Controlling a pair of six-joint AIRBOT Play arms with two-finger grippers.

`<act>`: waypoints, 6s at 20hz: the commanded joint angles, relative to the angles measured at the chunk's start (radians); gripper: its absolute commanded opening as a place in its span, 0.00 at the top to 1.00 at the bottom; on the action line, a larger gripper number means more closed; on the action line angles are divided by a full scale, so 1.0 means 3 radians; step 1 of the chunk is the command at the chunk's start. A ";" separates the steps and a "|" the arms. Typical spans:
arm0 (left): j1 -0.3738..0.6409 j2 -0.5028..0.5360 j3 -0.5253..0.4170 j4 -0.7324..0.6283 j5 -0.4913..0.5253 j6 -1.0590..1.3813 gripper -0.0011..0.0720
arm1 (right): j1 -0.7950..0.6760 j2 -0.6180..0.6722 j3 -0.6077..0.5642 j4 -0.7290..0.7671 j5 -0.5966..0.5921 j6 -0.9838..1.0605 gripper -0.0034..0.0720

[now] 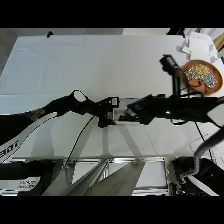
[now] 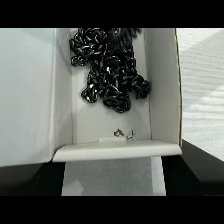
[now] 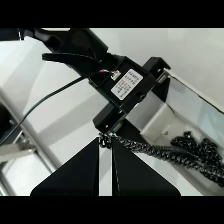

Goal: Fold the box and place the chain.

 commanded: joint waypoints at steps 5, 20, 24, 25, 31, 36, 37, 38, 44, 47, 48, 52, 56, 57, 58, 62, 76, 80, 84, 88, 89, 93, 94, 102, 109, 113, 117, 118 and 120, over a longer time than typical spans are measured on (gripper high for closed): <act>0.0000 0.0001 -0.0001 0.0000 0.0001 0.0001 0.56 | 0.0117 -0.0402 -0.0001 -0.0617 -0.0022 0.0430 0.94; 0.0000 0.0001 -0.0001 0.0000 0.0000 0.0001 0.56 | -0.0568 -0.0671 0.0038 -0.0988 0.0505 0.0239 0.64; 0.0000 0.0001 -0.0001 -0.0001 0.0001 0.0001 0.56 | -0.1157 -0.0425 0.0036 -0.1640 0.0710 0.0313 0.64; 0.0000 0.0001 -0.0001 -0.0001 0.0001 0.0001 0.56 | -0.1255 -0.0439 0.0022 -0.1789 0.0668 0.0360 0.64; 0.0000 0.0001 -0.0001 -0.0001 0.0001 0.0001 0.56 | -0.1403 -0.1155 -0.0114 -0.2221 0.0127 0.0465 0.63; 0.0000 0.0001 -0.0001 -0.0001 0.0001 0.0001 0.56 | -0.1403 -0.1780 -0.0113 -0.2279 -0.0397 0.0580 0.58; 0.0000 0.0001 -0.0001 -0.0003 0.0001 0.0001 0.56 | -0.1403 -0.1846 -0.0113 -0.2293 -0.0430 0.0600 0.58; 0.0000 0.0001 -0.0001 -0.0003 0.0001 0.0001 0.56 | -0.1403 -0.1901 -0.0113 -0.2294 -0.0467 0.0600 0.58; 0.0000 0.0001 -0.0001 -0.0009 0.0001 0.0001 0.56 | -0.1403 -0.2001 -0.0114 -0.2289 -0.0628 0.0601 0.58; 0.0000 0.0001 -0.0001 -0.0010 0.0001 0.0001 0.56 | -0.1403 -0.2001 -0.0114 -0.2285 -0.0623 0.0615 0.59; 0.0000 0.0001 -0.0001 -0.0010 0.0001 0.0001 0.56 | -0.1403 -0.2001 -0.0114 -0.2285 -0.0623 0.0617 0.61; 0.0000 0.0001 -0.0001 -0.0010 0.0001 0.0001 0.56 | -0.1403 -0.2001 -0.0116 -0.2285 -0.0615 0.0615 0.75; 0.0000 0.0001 -0.0001 -0.0010 0.0001 0.0001 0.56 | -0.1403 -0.1998 -0.0120 -0.2281 -0.0593 0.0612 0.93; 0.0000 0.0001 -0.0001 -0.0010 0.0001 0.0001 0.56 | -0.1403 -0.1977 -0.0120 -0.2276 -0.0584 0.0613 0.82; 0.0000 0.0001 -0.0001 -0.0010 0.0001 0.0001 0.56 | -0.1403 -0.1930 -0.0120 -0.2272 -0.0585 0.0612 0.60; 0.0000 0.0001 -0.0001 -0.0010 0.0000 0.0001 0.56 | -0.1403 -0.1761 -0.0120 -0.2272 -0.0604 0.0635 0.53; 0.0000 0.0001 -0.0001 -0.0013 0.0000 0.0001 0.56 | -0.1403 -0.1972 -0.0120 -0.2221 -0.0703 0.0699 0.56; 0.0000 0.0001 -0.0001 -0.0013 0.0000 0.0001 0.56 | -0.1403 -0.1996 -0.0120 -0.2221 -0.0693 0.0699 0.70; 0.0000 0.0001 -0.0001 -0.0013 0.0000 0.0001 0.56 | -0.1403 -0.1996 -0.0120 -0.2221 -0.0646 0.0697 0.90; 0.0000 0.0001 -0.0001 -0.0013 0.0000 0.0001 0.56 | -0.1403 -0.1967 -0.0120 -0.2219 -0.0659 0.0698 0.87; 0.0000 0.0001 -0.0001 -0.0013 0.0000 0.0001 0.56 | -0.1403 -0.1925 -0.0120 -0.2219 -0.0660 0.0698 0.87; 0.0000 0.0001 -0.0001 -0.0013 0.0000 0.0001 0.56 | -0.1403 -0.1773 -0.0120 -0.2196 -0.0721 0.0697 0.74; 0.0000 0.0001 -0.0001 -0.0013 0.0000 0.0001 0.56 | -0.1403 -0.1787 -0.0120 -0.2173 -0.0711 0.0697 0.72; 0.0000 0.0001 -0.0001 -0.0018 0.0001 0.0001 0.56 | -0.1403 -0.1884 -0.0122 -0.2084 -0.0581 0.0698 0.65; 0.0000 0.0001 -0.0001 -0.0019 0.0001 0.0001 0.56 | -0.1403 -0.1996 -0.0122 -0.2047 -0.0562 0.0698 0.85; 0.0000 0.0001 -0.0001 -0.0019 0.0001 0.0001 0.56 | -0.1395 -0.1937 -0.0122 -0.2045 -0.0464 0.0646 0.94; 0.0000 0.0001 -0.0001 -0.0019 0.0001 0.0001 0.56 | -0.1240 -0.1549 -0.0122 -0.2032 -0.0323 0.0595 0.94; 0.0000 0.0001 -0.0001 -0.0019 0.0000 0.0001 0.56 | -0.1161 -0.1380 -0.0122 -0.2018 -0.0273 0.0594 0.94; 0.0000 0.0001 -0.0001 -0.0019 0.0001 0.0001 0.56 | -0.0956 -0.1015 -0.0122 -0.1989 -0.0167 0.0571 0.94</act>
